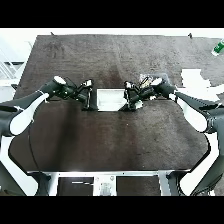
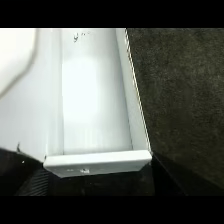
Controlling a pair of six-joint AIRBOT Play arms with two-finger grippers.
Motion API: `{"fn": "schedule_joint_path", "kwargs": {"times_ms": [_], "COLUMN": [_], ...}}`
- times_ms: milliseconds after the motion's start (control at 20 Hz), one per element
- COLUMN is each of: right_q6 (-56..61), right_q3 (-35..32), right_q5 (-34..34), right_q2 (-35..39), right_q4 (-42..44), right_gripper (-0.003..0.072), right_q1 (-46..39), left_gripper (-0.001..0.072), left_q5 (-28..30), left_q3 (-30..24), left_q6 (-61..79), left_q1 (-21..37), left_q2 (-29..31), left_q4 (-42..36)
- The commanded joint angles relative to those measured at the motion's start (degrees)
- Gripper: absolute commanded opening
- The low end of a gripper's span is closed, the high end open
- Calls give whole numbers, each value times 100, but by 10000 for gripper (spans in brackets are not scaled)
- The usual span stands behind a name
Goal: Fold the box and place the chain.
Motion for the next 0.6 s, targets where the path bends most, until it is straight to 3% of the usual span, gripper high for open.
{"fn": "schedule_joint_path", "kwargs": {"times_ms": [0,550], "right_q6": [2,2], "right_q3": [2,0], "right_q5": [-2,-4], "right_q2": [2,2], "right_q4": [4,4], "right_gripper": [494,494], "right_q1": [4,4], "left_gripper": [720,720], "left_q5": [330,498], "left_q3": [4,11], "left_q6": [-20,44], "left_q1": [-120,-173], "left_q2": [-2,-164], "left_q4": [7,-11]}}
